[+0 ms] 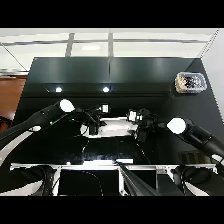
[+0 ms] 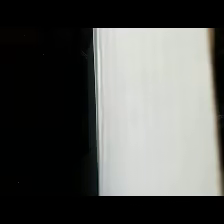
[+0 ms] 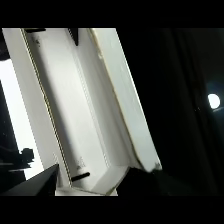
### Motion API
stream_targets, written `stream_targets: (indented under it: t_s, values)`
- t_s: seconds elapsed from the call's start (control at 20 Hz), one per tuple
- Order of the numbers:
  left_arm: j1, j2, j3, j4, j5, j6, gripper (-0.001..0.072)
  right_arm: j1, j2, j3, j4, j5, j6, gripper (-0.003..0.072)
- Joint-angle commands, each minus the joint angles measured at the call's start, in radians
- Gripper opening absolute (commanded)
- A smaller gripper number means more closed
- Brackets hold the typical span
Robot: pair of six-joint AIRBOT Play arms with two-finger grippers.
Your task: Fold the box and place the chain.
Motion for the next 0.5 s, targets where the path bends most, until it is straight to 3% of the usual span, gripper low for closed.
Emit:
stream_targets:
  t_s: [0.0,0.15,0.45]
  values:
    - [0.0,0.0,0.0,0.0,-0.001,0.0,0.0028,-0.008,-0.046,0.002,0.158,0.032,-0.153,0.0641]
    - [0.0,0.0,0.0,0.0,-0.001,0.0,0.0028,-0.036,-0.097,-0.006,0.216,0.12,-0.244,0.0641]
    - [0.0,0.0,0.0,-0.013,-0.002,0.0,0.0028,-0.041,-0.217,-0.017,0.294,0.09,-0.432,0.0641]
